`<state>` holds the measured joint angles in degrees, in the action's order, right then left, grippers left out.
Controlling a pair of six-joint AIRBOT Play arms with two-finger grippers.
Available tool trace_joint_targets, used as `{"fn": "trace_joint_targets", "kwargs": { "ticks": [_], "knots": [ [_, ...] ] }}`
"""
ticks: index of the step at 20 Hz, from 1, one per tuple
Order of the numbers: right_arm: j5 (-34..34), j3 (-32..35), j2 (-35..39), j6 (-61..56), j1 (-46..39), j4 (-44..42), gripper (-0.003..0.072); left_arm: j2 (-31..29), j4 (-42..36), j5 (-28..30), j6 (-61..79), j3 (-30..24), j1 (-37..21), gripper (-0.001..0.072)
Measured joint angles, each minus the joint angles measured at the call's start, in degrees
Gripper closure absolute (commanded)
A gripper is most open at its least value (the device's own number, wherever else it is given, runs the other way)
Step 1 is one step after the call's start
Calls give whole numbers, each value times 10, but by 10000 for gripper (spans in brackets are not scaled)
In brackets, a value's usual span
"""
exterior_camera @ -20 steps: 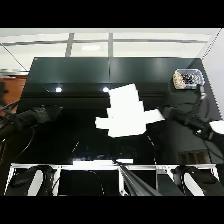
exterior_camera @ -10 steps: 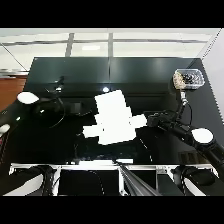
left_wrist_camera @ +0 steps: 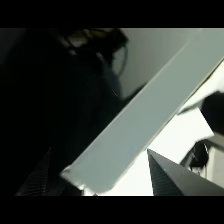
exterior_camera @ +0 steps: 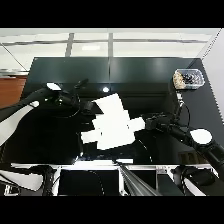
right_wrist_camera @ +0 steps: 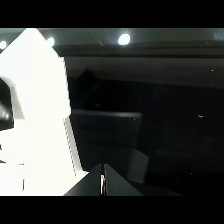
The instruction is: Fold the box and place the chain.
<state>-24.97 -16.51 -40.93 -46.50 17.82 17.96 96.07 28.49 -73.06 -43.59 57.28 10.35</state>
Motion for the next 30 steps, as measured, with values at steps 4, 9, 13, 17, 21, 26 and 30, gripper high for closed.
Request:
{"fn": "trace_joint_targets", "kwargs": {
  "ticks": [4,9,13,17,21,26,30],
  "knots": [
    [-3,0,0,-5,0,0,673,36,21,-76,71,26,17,72],
    [-5,0,0,-9,0,2,672,46,43,-106,135,37,23,643],
    [-4,-1,0,-11,0,3,-17,48,50,-112,171,40,24,687],
    [-68,-49,0,-11,-24,94,-15,33,71,-106,174,52,24,690],
    [-191,-131,0,2,-52,292,-14,-42,100,-37,181,49,39,687],
    [-240,-165,-31,158,-58,393,-14,-99,140,75,311,38,90,687],
    [-243,-171,-99,284,-33,379,-14,-93,188,120,384,35,134,685]
  ]
}}
